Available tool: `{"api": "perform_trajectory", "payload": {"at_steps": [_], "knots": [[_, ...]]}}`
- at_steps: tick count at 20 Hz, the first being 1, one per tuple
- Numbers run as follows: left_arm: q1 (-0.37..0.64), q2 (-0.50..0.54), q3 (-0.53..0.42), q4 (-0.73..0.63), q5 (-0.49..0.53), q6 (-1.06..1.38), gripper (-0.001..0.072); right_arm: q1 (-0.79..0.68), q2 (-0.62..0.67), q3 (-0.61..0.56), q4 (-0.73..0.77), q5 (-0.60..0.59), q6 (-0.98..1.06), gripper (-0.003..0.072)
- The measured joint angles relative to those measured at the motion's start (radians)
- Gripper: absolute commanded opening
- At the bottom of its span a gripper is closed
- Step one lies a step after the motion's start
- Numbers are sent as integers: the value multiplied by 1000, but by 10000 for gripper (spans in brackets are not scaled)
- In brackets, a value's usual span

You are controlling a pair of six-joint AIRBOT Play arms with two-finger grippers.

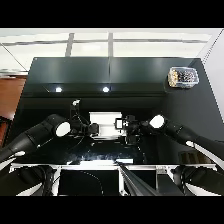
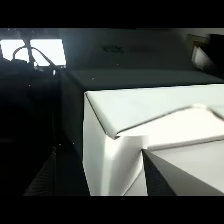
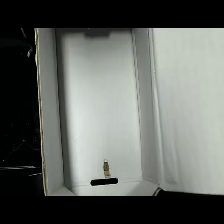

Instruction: Fold the box and place the chain.

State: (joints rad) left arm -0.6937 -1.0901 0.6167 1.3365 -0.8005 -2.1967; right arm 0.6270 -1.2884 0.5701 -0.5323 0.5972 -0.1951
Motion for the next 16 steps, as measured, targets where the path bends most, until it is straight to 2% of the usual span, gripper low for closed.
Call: {"api": "perform_trajectory", "payload": {"at_steps": [3,4,5,8,9,10,16], "knots": [[-13,-37,53,30,-42,-21,571,0,0,0,0,0,0,336],[-21,-53,74,42,-61,-26,438,0,0,0,0,0,0,336],[-30,-70,94,53,-84,-28,335,0,0,0,0,0,0,336],[-61,-113,145,100,-135,-50,324,0,0,0,0,0,0,336],[-69,-121,154,115,-146,-64,276,0,0,0,0,0,0,336],[-76,-128,161,131,-155,-78,266,0,0,0,0,0,0,336],[-90,-153,189,172,-193,-118,267,0,0,0,0,0,0,336]]}}
